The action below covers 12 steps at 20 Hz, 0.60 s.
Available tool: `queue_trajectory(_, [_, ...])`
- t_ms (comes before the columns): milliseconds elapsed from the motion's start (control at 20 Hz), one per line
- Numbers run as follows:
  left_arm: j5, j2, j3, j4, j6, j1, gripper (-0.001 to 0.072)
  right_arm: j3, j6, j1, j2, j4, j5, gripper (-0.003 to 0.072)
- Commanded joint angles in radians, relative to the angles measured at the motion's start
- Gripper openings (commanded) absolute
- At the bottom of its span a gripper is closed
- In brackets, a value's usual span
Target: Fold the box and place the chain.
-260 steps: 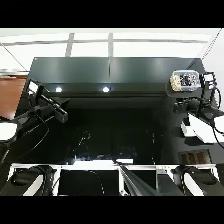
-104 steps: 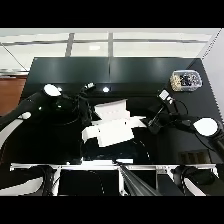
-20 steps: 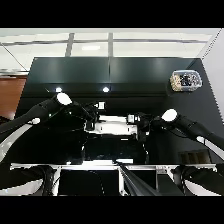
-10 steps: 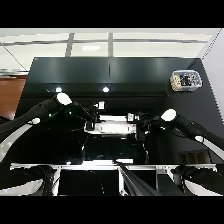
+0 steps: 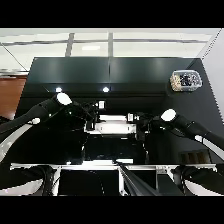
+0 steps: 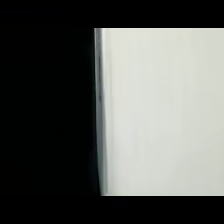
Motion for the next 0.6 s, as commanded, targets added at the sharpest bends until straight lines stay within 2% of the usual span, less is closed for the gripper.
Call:
queue_trajectory(0, [0.003, 0.000, 0.000, 0.000, -0.002, 0.000, 0.0024, 0.000, 0.012, 0.001, -0.002, -0.031, -0.001, 0.0706])
queue_trajectory(350, [0.001, 0.000, 0.000, 0.000, -0.002, 0.000, 0.0025, 0.000, 0.013, 0.001, -0.003, -0.031, -0.003, 0.0698])
queue_trajectory(400, [0.000, 0.000, 0.000, 0.000, -0.002, 0.000, 0.0025, 0.000, 0.013, 0.001, -0.003, -0.031, -0.003, 0.0531])
queue_trajectory(450, [0.000, 0.000, 0.000, 0.000, -0.002, 0.000, 0.0025, 0.000, 0.013, 0.001, -0.003, -0.031, -0.003, 0.0452])
queue_trajectory(550, [-0.001, 0.000, 0.000, 0.000, -0.002, 0.000, 0.0025, 0.000, 0.013, 0.001, -0.003, -0.031, -0.003, 0.0452])
